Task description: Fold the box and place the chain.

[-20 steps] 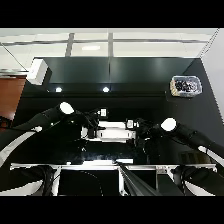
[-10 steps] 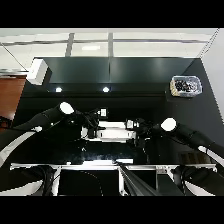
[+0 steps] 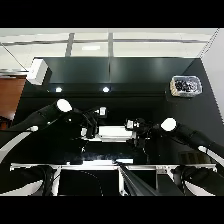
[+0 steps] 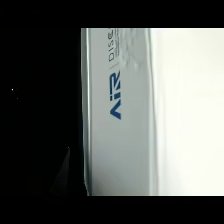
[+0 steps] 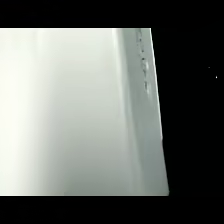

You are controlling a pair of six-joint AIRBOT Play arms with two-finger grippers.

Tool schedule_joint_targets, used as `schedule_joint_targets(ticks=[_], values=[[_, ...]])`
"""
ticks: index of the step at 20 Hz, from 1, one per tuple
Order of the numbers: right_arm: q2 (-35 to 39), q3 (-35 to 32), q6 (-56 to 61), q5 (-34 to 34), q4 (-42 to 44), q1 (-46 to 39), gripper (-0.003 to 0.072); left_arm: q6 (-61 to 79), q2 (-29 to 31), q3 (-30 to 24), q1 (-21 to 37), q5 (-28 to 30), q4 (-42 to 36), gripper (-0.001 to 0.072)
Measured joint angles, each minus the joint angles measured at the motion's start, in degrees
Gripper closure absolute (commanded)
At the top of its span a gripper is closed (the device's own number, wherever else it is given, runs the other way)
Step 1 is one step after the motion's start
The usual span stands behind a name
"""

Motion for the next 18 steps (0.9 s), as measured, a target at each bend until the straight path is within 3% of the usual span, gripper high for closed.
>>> schedule_joint_targets(ticks=[3,4,5,6,10,13,15,18], values=[[0.0,0.0,0.0,0.07,-0.02,0.0,0.0246,-9.31,4.85,0.37,0.94,-1.09,6.75,0.0286],[0.0,0.0,0.02,0.07,-0.02,0.0,0.0247,-13.51,6.82,0.44,1.25,-1.33,9.55,0.0441],[0.0,0.0,0.02,0.09,-0.02,0.0,0.0247,-18.32,8.98,0.5,1.53,-1.62,12.74,0.0648],[0.0,0.0,0.02,0.09,-0.02,0.0,0.0246,-23.23,11.17,0.55,1.75,-2.58,15.91,0.0686],[0.0,0.0,0.02,0.11,-0.02,0.0,0.0247,-41.66,16.41,-0.13,1.73,-9.88,21.14,0.0686],[0.0,0.0,0.02,0.13,-0.02,0.0,0.0247,-46.56,17.68,-3.82,-0.61,-13.75,12.09,0.0686],[-0.04,0.0,0.02,0.13,-0.02,0.0,0.0247,-43.28,18.03,-6.88,-2.95,-9.94,2.14,0.0686],[-0.04,0.0,0.02,0.15,-0.02,0.0,0.0247,-37.22,18.25,-9.92,-5.42,4.66,-10.08,0.0683]])
